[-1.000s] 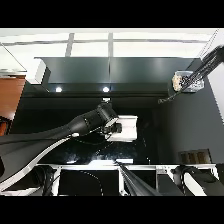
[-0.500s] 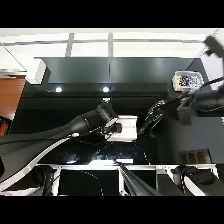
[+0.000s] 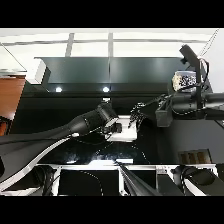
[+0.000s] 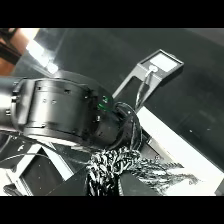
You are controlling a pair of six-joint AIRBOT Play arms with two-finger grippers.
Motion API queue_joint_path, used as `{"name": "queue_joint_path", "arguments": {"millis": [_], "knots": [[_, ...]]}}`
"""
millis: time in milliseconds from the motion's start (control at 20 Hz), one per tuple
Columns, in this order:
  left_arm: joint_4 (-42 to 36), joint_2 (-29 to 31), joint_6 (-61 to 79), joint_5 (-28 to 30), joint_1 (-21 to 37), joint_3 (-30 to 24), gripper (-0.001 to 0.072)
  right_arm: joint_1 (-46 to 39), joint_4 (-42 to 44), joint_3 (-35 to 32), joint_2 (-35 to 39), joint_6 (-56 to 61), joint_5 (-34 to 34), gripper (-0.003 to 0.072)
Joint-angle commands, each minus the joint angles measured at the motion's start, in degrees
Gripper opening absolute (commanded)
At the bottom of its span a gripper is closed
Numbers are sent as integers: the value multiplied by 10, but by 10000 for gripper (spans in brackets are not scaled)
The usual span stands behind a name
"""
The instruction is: Fold the box and place the chain.
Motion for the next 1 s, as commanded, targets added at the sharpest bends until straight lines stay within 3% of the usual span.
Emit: {"name": "queue_joint_path", "arguments": {"millis": [0, 150, 350, 650, 850, 900, 950], "knots": [[0, 0, 0, 1, 0, 0, 30, 6, 3, -38, 0, 4, -13, 6], [0, 0, 0, 1, 0, 0, 30, 9, 6, -89, -1, 6, -25, 6], [0, 0, 0, 0, 0, 0, 29, 37, 20, -146, -19, 6, -89, 6], [0, 0, 0, 1, 0, 0, 29, 57, 2, -158, -107, -4, -123, 6], [0, 0, 0, 1, 0, 0, 29, 57, -9, -164, -151, -6, -111, 12], [0, 0, 0, 1, 0, 0, 29, 57, -18, -164, -151, -6, -111, 27], [0, 0, 0, 1, 0, 0, 30, 52, -22, -163, -150, -6, -105, 253]]}}
